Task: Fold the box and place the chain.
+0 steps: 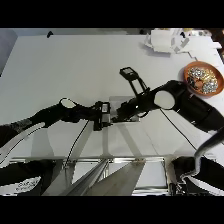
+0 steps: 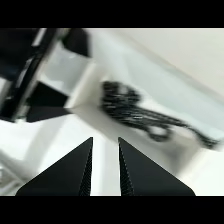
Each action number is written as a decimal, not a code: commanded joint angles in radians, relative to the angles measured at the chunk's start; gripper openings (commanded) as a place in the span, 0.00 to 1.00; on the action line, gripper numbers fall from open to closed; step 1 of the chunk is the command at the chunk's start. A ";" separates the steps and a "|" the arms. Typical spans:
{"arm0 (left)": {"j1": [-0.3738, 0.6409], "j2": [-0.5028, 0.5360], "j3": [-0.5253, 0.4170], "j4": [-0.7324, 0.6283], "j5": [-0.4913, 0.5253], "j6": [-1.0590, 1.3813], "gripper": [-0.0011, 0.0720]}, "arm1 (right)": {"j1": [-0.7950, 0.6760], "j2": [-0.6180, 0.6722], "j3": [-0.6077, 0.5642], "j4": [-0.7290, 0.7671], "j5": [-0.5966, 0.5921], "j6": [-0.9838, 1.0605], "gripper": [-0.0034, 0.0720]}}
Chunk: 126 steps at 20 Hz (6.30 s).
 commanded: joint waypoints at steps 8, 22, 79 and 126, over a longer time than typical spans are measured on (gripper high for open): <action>0.000 0.001 0.000 0.000 0.000 0.000 0.17 | -0.434 0.030 0.043 -0.269 0.034 -0.019 0.29; 0.000 0.001 0.000 0.000 0.000 0.000 0.17 | -0.546 -0.340 0.042 -0.250 0.024 -0.022 0.63; 0.000 0.001 0.000 0.000 0.000 0.000 0.17 | 0.109 -0.026 -0.106 -0.064 -0.145 0.121 0.24; 0.000 0.001 0.000 0.000 0.000 0.000 0.17 | -0.540 -0.343 0.074 -0.226 0.173 -0.154 0.07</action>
